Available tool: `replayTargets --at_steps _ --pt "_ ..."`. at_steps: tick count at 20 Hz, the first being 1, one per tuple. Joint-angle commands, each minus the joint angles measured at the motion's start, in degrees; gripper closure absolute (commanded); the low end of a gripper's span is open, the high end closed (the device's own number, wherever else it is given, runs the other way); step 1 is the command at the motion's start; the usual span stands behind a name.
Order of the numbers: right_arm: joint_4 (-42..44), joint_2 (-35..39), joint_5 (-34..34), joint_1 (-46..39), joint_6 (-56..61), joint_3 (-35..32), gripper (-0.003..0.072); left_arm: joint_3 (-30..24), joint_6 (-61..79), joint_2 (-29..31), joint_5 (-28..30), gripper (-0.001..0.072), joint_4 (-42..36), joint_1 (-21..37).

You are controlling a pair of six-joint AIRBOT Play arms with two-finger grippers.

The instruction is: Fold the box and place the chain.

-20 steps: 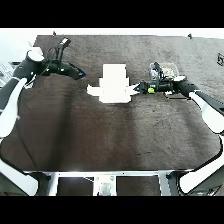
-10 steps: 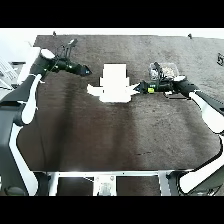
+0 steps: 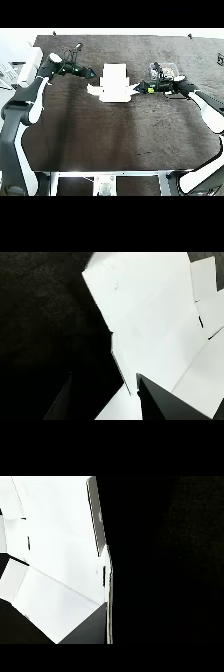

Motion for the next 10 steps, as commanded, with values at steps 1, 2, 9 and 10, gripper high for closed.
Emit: replayTargets --at_steps 1,2,9,10 --pt "0.00 -0.04 0.02 0.04 0.00 0.07 0.0671 0.07 1.92 -0.83 0.85 0.0211 -0.24 -1.42" --pt "0.00 -0.04 0.04 0.04 0.00 0.07 0.0671 0.07 1.95 -1.07 1.27 0.0211 -0.07 -1.77" --pt "-0.24 -0.04 0.24 0.04 -0.02 0.07 0.0671 0.07 3.02 -1.53 3.28 0.0211 -2.69 -2.75" --pt "-0.24 -0.04 0.24 0.04 0.00 0.07 0.0671 0.07 3.02 -1.66 3.34 0.0211 -2.69 -3.08"
